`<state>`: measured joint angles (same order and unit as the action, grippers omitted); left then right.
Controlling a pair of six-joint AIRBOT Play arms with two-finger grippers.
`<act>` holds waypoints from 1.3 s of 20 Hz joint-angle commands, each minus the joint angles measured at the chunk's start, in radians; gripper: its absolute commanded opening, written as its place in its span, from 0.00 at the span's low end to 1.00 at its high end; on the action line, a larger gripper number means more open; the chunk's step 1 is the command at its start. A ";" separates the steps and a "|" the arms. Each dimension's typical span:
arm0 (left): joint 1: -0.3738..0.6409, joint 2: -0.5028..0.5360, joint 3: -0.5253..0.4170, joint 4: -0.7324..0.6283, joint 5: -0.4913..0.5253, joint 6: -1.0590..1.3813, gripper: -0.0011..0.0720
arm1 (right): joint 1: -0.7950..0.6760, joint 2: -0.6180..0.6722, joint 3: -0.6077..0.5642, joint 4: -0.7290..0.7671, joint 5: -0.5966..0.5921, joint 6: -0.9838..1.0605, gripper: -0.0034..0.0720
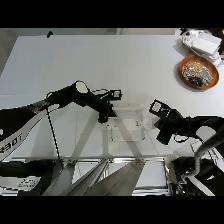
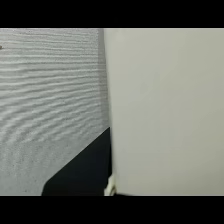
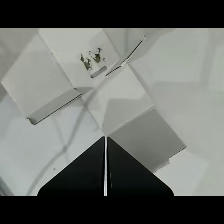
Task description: Fold the box and place the chain.
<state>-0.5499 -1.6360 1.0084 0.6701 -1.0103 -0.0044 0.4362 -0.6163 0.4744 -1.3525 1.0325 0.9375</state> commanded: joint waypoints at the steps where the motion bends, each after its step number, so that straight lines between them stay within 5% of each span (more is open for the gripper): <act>1: 0.000 0.000 0.000 -0.003 -0.019 -0.022 0.03 | 0.005 0.002 -0.007 -0.005 -0.008 0.004 0.06; 26: -0.001 0.007 0.045 0.099 -0.034 -0.091 0.03 | 0.005 0.002 -0.007 -0.002 -0.057 0.004 0.06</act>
<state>-0.5518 -1.6291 1.0401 0.7670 -1.0237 -0.0948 0.4400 -0.6151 0.4675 -1.3548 0.9752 0.9417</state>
